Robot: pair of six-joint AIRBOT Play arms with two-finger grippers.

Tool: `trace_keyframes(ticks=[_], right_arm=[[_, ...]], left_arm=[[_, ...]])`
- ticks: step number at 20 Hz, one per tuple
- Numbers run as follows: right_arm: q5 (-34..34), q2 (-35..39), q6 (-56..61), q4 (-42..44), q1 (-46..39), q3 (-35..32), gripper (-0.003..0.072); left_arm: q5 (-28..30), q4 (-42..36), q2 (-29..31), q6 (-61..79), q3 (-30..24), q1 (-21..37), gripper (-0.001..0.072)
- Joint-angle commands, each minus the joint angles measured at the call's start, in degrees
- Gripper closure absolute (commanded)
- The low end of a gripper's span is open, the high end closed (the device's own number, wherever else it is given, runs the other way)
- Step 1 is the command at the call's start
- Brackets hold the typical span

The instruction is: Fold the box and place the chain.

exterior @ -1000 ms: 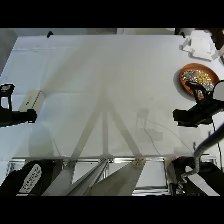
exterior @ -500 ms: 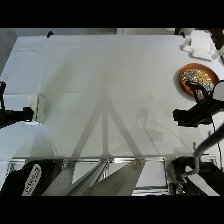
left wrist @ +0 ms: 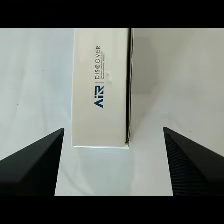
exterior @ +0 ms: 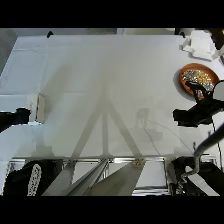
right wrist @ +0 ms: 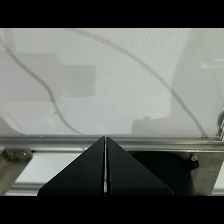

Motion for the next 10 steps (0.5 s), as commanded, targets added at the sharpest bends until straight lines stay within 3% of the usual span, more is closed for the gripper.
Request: trace_keyframes(ticks=[1, 10], right_arm=[[0.0, 0.0, 0.0, 0.0, 0.0, 0.0, 0.0668], [0.0, 0.0, 0.0, 0.0, 0.0, 0.0, 0.0668]], left_arm=[[2.4, -0.8, 1.4, -0.1, 0.0, 0.0, 0.0010], [1.2, -1.4, 1.4, -0.1, 0.0, -4.0, 0.0011]])
